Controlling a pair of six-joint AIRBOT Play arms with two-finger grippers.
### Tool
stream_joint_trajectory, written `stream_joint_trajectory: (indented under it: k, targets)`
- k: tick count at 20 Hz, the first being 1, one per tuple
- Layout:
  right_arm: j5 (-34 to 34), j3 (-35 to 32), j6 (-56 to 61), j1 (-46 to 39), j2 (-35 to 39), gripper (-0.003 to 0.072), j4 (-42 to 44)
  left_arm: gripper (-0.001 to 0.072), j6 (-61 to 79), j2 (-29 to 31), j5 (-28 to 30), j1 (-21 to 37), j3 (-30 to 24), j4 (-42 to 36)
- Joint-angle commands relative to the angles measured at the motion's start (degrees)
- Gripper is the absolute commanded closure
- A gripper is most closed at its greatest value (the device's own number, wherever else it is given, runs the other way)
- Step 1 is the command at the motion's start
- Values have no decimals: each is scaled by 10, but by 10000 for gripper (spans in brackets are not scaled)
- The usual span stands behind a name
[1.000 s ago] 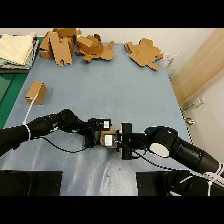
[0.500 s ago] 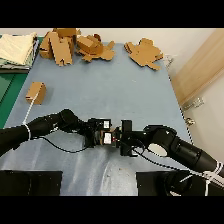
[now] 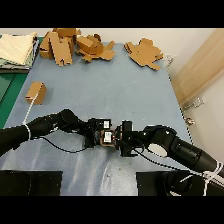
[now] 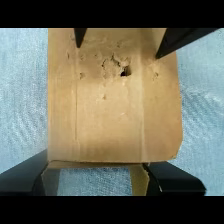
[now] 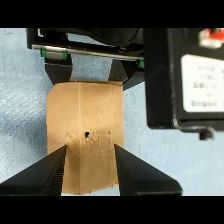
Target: Fold the box.
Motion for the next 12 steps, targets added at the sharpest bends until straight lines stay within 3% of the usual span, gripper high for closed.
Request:
stream_joint_trajectory:
  k: [1, 12]
  targets:
    - [3, 0, 1, 0, -1, 205, 14, 420, 0, 0, 0, 0, 0, 0]
    - [-5, 0, 2, 1, -9, 206, -22, 420, 0, 0, 1, 0, 0, 0]
